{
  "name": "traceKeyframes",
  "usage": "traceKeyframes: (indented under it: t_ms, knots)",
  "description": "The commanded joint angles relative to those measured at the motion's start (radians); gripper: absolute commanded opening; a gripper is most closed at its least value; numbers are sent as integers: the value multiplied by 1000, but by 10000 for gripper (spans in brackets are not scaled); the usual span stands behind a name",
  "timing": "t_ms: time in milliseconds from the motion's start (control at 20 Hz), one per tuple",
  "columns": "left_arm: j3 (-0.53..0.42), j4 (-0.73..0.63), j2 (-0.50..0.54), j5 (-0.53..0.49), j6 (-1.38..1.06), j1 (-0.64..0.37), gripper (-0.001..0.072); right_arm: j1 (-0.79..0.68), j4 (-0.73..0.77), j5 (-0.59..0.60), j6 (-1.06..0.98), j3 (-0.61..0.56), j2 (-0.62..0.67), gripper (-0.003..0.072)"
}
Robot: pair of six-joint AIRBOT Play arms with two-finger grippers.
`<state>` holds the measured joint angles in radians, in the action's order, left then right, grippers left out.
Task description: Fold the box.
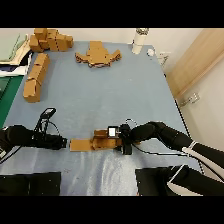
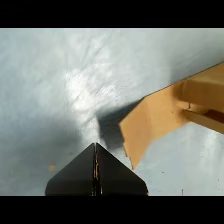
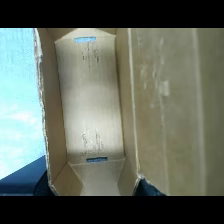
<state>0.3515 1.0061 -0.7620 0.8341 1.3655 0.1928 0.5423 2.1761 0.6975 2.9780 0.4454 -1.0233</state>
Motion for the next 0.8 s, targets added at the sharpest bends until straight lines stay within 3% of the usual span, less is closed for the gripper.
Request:
traceKeyframes:
  t_ms: [0,250,400,750]
  knots:
    - [-35,-179,-77,-1,-69,-18,10,0,0,0,0,0,0,581]
    - [-36,-404,-151,-65,-257,-18,10,0,0,0,-1,0,0,581]
    - [-36,-431,-154,-68,-325,-1,10,0,0,0,0,0,0,581]
    - [-9,-478,-202,-159,-356,167,10,0,0,0,0,0,0,581]
